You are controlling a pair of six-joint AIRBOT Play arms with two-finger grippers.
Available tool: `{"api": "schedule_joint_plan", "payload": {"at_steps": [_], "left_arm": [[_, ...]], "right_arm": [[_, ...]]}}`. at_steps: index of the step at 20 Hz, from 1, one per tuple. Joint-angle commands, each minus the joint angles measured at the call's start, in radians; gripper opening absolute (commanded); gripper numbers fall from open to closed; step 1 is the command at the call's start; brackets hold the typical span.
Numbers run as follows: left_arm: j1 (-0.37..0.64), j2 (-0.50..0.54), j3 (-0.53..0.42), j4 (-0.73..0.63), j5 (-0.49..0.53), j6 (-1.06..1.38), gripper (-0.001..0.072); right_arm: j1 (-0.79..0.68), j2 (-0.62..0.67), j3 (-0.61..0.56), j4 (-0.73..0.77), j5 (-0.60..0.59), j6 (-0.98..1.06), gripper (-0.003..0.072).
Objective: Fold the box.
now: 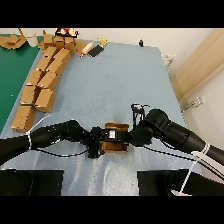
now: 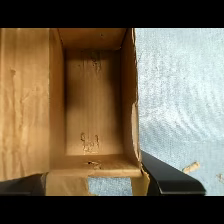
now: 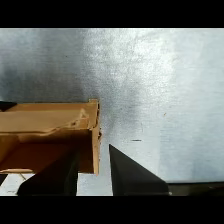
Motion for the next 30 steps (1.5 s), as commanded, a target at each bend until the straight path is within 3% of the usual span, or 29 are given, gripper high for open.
{"api": "schedule_joint_plan", "payload": {"at_steps": [1, 4, 7, 8, 10, 12, 13, 17, 20, 22, 27, 30], "left_arm": [[0.001, 0.0, 0.0, 0.0, 0.0, 0.0, 0.051], [0.0, 0.0, 0.0, 0.0, 0.0, 0.0, 0.0509], [0.001, 0.0, 0.0, 0.0, 0.0, 0.0, 0.0509], [0.001, 0.0, 0.0, 0.0, 0.0, 0.0, 0.0509], [0.0, 0.0, 0.0, 0.0, 0.0, 0.0, 0.051], [0.001, 0.0, 0.0, 0.0, 0.0, 0.0, 0.051], [0.0, 0.0, 0.0, 0.0, 0.0, 0.0, 0.051], [0.0, 0.0, 0.0, 0.0, 0.0, 0.0, 0.051], [0.001, 0.0, 0.0, 0.0, 0.0, 0.0, 0.051], [0.0, 0.0, 0.0, 0.0, 0.0, 0.0, 0.0509], [0.001, 0.0, 0.0, 0.0, 0.0, 0.0, 0.051], [0.001, 0.0, 0.0, 0.0, 0.0, 0.0, 0.051]], "right_arm": [[-0.01, 0.019, 0.001, -0.033, -0.08, 0.035, 0.0007], [-0.086, 0.048, -0.004, -0.046, -0.155, 0.001, -0.0001], [-0.307, 0.081, -0.04, 0.066, -0.012, -0.238, -0.0002], [-0.416, 0.069, -0.057, 0.185, 0.06, -0.38, -0.0002], [-0.649, -0.001, -0.095, 0.596, 0.19, -0.834, -0.0002], [-0.783, -0.107, -0.101, 0.944, 0.169, -1.229, -0.0002], [-0.813, -0.17, -0.101, 1.066, 0.149, -1.355, -0.0002], [-0.819, -0.364, -0.101, 1.302, 0.095, -1.687, -0.0002], [-0.817, -0.405, -0.101, 1.365, -0.079, -1.82, -0.0002], [-0.799, -0.405, -0.102, 1.355, -0.13, -1.831, -0.0001], [-0.706, -0.389, -0.125, 1.346, -0.119, -1.866, 0.0], [-0.669, -0.311, -0.188, 1.327, -0.032, -1.926, 0.0001]]}}
